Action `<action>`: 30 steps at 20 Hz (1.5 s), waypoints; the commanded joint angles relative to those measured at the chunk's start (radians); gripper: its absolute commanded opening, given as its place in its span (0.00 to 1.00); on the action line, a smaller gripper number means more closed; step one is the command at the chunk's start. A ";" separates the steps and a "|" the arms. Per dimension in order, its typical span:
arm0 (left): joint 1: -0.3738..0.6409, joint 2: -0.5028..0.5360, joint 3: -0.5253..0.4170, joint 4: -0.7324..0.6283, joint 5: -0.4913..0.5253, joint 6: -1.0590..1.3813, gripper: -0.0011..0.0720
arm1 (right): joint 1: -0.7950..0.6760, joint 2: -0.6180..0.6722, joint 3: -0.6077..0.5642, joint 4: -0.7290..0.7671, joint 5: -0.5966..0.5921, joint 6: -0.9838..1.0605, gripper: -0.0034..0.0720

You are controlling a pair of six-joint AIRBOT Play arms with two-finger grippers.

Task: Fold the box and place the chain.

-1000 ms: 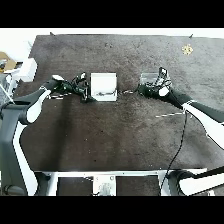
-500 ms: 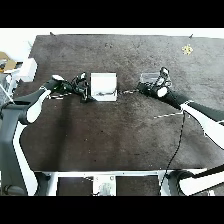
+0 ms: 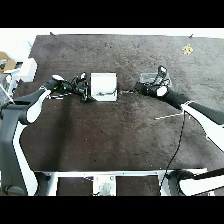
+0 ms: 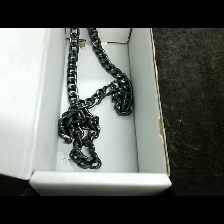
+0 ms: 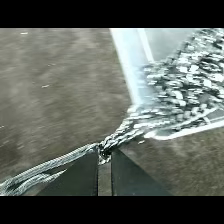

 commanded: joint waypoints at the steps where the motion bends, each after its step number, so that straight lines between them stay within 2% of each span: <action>1: 0.000 0.000 0.000 0.000 0.000 0.000 0.63 | 0.004 0.086 0.001 -0.055 0.071 -0.001 0.05; 5: 0.000 0.000 0.000 0.000 0.000 0.000 0.63 | 0.006 0.177 0.001 -0.060 0.121 -0.003 0.05; 11: 0.000 0.000 0.000 0.000 0.000 0.000 0.64 | 0.051 0.248 0.001 -0.064 0.099 -0.021 0.05; 17: 0.000 0.000 0.000 0.000 0.000 0.000 0.63 | 0.069 0.256 0.018 -0.062 0.093 -0.031 0.05; 23: 0.000 0.000 0.000 0.000 0.000 0.000 0.63 | 0.203 0.269 0.178 -0.100 0.112 -0.077 0.05; 27: 0.000 0.000 0.000 0.000 0.000 0.000 0.64 | 0.241 0.268 0.183 -0.100 0.161 -0.076 0.05; 30: 0.000 0.000 0.000 0.000 0.000 0.000 0.64 | 0.283 0.268 0.183 -0.098 0.140 -0.076 0.05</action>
